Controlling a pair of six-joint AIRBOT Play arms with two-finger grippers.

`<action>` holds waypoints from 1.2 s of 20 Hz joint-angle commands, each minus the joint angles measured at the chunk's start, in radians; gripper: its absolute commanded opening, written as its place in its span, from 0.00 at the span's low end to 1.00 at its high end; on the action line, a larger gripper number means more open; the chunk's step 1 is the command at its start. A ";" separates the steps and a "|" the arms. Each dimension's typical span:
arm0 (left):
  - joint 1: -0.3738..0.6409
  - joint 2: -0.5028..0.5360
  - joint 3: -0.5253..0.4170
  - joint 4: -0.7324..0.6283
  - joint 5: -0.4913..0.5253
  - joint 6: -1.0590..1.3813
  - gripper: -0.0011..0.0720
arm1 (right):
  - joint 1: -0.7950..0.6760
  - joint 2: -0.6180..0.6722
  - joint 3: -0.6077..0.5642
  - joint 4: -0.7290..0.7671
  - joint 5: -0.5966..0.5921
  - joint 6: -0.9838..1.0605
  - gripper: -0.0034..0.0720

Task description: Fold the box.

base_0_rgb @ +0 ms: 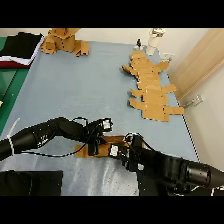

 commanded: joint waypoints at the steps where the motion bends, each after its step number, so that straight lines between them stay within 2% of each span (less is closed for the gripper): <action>1: 0.000 0.001 0.000 0.000 0.000 0.000 0.04 | -0.145 0.003 -0.006 0.245 0.117 -0.343 1.00; 7: 0.000 0.001 0.000 0.000 0.000 0.000 0.03 | -0.451 -0.061 -0.026 0.664 0.138 -0.845 1.00; 12: 0.000 0.001 0.000 0.000 0.000 0.000 0.04 | -0.582 -0.198 -0.023 0.909 0.139 -1.146 1.00; 17: 0.000 0.001 0.000 0.000 0.000 0.000 0.03 | -0.602 -0.299 0.010 0.958 0.137 -1.216 1.00; 24: 0.000 0.001 0.000 0.000 0.000 0.000 0.03 | -0.601 -0.287 0.012 0.937 0.104 -1.152 0.99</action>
